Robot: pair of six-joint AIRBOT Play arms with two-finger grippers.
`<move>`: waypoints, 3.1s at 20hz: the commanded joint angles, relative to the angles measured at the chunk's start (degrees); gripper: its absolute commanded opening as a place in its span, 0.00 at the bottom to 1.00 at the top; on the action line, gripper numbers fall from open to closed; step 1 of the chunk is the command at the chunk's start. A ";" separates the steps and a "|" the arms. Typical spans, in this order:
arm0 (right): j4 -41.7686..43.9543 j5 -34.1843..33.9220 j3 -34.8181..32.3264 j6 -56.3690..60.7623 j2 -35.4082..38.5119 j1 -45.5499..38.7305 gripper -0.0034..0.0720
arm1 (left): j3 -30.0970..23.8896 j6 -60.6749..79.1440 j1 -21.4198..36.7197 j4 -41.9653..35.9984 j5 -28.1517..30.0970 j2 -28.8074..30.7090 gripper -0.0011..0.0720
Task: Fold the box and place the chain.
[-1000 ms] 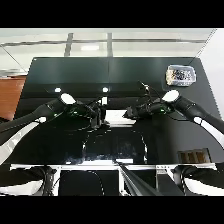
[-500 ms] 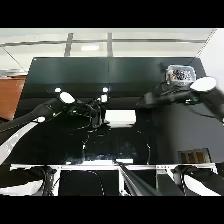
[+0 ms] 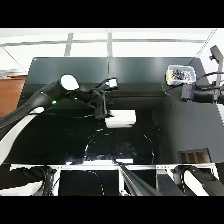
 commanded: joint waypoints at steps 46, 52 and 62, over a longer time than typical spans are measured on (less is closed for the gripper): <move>-2.69 -8.55 -0.04 -0.68 0.79 -1.07 0.07 | 46.25 -49.00 47.32 37.42 -2.47 -31.54 0.52; -2.69 -8.11 -0.04 -0.63 0.79 -1.07 0.07 | 52.15 -50.31 47.01 37.33 -5.70 -36.52 0.97; -9.57 -15.76 -6.32 -0.63 0.63 6.23 0.07 | 45.81 -63.04 43.56 16.52 -20.02 -9.79 0.05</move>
